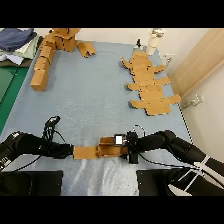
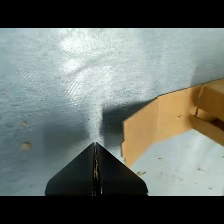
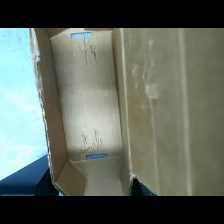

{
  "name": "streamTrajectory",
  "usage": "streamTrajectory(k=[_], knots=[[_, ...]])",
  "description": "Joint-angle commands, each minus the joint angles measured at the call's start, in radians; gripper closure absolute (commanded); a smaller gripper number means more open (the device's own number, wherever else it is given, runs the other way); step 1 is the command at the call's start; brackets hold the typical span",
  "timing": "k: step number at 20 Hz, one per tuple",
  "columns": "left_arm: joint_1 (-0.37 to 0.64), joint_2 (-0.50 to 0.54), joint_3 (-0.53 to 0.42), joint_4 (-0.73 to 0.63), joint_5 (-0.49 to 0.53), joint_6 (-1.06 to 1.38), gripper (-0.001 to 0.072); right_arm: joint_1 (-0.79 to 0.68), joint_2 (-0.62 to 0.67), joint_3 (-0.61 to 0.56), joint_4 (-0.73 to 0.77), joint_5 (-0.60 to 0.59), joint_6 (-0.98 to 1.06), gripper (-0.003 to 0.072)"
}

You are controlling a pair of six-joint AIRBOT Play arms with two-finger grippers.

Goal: Fold the box.

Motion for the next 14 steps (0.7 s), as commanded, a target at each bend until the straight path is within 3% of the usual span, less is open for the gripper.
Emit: streamTrajectory(k=[1,4,9,14], knots=[[0.008,-0.025,-0.017,-0.131,0.054,0.017,0.0699,0.0,0.0,0.001,0.0,0.0,0.0,0.0168],[-0.001,-0.085,-0.017,-0.218,0.113,0.082,0.0699,0.0,0.0,0.001,0.0,0.0,0.0,0.0168],[-0.103,-0.192,-0.017,-0.433,0.216,0.2,0.0699,0.0,0.0,0.001,0.0,0.0,0.0,0.0168],[-0.211,-0.198,-0.016,-0.572,0.303,0.232,0.0699,0.0,0.0,0.001,0.0,0.0,0.0,0.0168]])
